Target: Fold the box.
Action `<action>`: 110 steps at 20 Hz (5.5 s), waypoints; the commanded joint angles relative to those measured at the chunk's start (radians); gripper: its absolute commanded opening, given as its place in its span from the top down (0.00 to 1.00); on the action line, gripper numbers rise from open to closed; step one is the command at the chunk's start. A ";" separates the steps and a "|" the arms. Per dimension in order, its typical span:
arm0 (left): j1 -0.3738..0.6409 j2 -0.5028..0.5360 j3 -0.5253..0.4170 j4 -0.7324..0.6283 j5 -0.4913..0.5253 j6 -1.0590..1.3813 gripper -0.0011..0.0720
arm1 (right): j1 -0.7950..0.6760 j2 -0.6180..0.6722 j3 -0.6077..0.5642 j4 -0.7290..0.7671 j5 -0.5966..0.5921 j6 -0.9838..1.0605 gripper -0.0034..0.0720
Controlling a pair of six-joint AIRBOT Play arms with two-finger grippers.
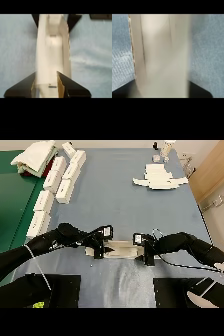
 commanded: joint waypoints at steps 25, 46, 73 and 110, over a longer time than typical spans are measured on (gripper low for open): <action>-0.079 -0.021 0.299 0.288 -0.193 -1.440 0.97 | 0.000 0.000 0.001 0.000 0.000 0.000 0.21; 0.054 -0.253 0.418 0.362 -0.256 -1.393 0.97 | 0.000 0.000 0.001 0.000 0.000 0.000 0.21; -0.095 0.307 0.058 0.847 -0.202 -0.893 0.03 | 0.000 0.000 0.001 0.000 0.000 0.000 0.21; -0.059 -0.090 0.061 0.252 -0.040 -0.238 0.50 | 0.000 0.000 0.001 0.000 0.000 0.000 0.21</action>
